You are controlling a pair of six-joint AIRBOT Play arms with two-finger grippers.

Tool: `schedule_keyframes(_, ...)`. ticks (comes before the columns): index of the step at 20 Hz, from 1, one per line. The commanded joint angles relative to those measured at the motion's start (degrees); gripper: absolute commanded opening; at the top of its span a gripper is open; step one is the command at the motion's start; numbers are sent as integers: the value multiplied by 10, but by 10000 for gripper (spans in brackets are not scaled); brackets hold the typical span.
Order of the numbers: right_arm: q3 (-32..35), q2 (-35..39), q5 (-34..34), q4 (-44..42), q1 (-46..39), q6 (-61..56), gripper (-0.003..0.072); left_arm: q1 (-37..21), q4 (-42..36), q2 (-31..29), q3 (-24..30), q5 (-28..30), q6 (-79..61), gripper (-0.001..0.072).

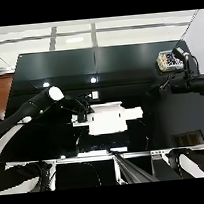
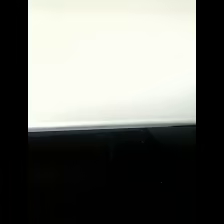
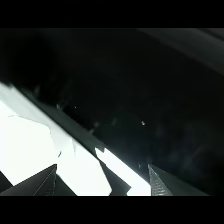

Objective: Fold the box and place the chain.

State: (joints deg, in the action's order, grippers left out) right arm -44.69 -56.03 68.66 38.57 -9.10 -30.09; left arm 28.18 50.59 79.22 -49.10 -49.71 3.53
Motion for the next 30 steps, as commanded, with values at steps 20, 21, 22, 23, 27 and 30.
schedule_keyframes(20, 150, -73, -209, 85, 349, 354, 706, 10, 27, 6, 0, 32, -5, 30)
schedule_keyframes(21, 150, -74, -221, 84, 355, 374, 706, 10, 27, 6, 0, 31, -5, 30)
schedule_keyframes(22, 150, -75, -228, 77, 359, 385, 706, 10, 27, 6, 0, 32, -5, 30)
schedule_keyframes(23, 150, -76, -229, 61, 362, 390, 706, 10, 27, 6, 0, 31, -5, 30)
schedule_keyframes(27, 150, -87, -254, 28, 376, 388, 706, 10, 26, 6, 0, 31, -1, 30)
schedule_keyframes(30, 145, -85, -251, -12, 357, 388, 706, 10, 9, 6, 0, 31, -1, 30)
